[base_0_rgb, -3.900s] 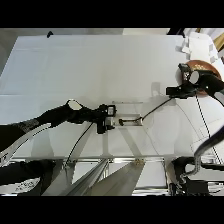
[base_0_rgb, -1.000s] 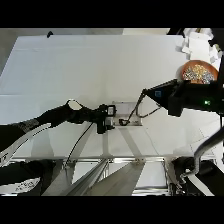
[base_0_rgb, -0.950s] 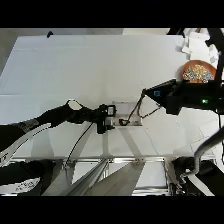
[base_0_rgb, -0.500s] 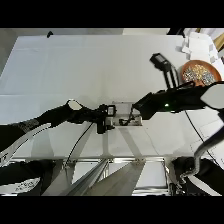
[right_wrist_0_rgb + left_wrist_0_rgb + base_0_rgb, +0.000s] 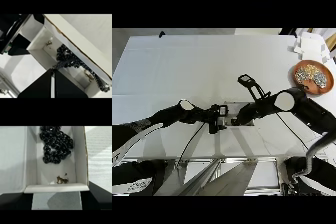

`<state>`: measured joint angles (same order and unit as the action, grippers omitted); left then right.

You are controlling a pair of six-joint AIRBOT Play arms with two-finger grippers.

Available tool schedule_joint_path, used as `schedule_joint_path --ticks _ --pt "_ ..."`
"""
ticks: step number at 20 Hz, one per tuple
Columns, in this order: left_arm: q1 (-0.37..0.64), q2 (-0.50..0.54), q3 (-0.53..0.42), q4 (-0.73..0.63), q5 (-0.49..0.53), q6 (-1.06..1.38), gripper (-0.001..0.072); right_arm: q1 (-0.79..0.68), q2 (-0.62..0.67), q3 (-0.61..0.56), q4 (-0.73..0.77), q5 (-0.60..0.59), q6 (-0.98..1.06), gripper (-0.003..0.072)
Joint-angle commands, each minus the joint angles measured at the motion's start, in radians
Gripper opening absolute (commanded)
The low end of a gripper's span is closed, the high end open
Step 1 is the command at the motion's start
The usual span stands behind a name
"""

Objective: Fold the box and place the chain.

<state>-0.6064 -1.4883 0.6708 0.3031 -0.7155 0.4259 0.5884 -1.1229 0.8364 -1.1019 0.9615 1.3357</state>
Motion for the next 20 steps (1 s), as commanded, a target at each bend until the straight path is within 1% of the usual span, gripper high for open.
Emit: schedule_joint_path --ticks 1,3,4,5,8,11,14,16,18,20 --pt "0.000 0.001 0.001 0.000 0.000 0.000 0.0271 0.013 -0.068 -0.005 0.006 -0.014 0.003 0.0069" --pt "0.000 0.001 0.001 0.000 0.000 0.000 0.0270 0.013 -0.079 -0.005 0.010 -0.014 0.004 0.0138" --pt "0.000 0.001 0.001 0.000 0.000 0.000 0.0270 0.013 -0.078 -0.005 0.015 -0.014 0.003 0.0205" --pt "0.000 0.001 0.001 0.000 0.000 0.000 0.0271 0.013 -0.077 -0.004 0.022 -0.011 0.003 0.0237" --pt "0.000 0.001 0.001 0.000 0.000 0.000 0.0271 0.011 -0.042 -0.003 0.025 0.021 0.003 0.0237" --pt "0.000 0.001 0.001 0.000 0.000 0.000 0.0270 -0.042 0.068 -0.003 -0.037 0.108 0.015 0.0236" --pt "0.000 0.001 0.001 0.000 0.000 0.000 0.0271 -0.192 0.209 -0.003 -0.193 0.188 0.108 0.0235" --pt "0.000 0.001 0.001 0.000 0.000 0.000 0.0270 -0.331 0.265 -0.003 -0.294 0.206 0.144 0.0234" --pt "0.000 0.001 0.001 0.000 0.000 0.000 0.0271 -0.478 0.260 -0.003 -0.372 0.199 0.157 0.0234" --pt "0.000 0.001 0.001 0.000 0.000 0.000 0.0270 -0.620 0.220 -0.003 -0.428 0.171 0.158 0.0235"
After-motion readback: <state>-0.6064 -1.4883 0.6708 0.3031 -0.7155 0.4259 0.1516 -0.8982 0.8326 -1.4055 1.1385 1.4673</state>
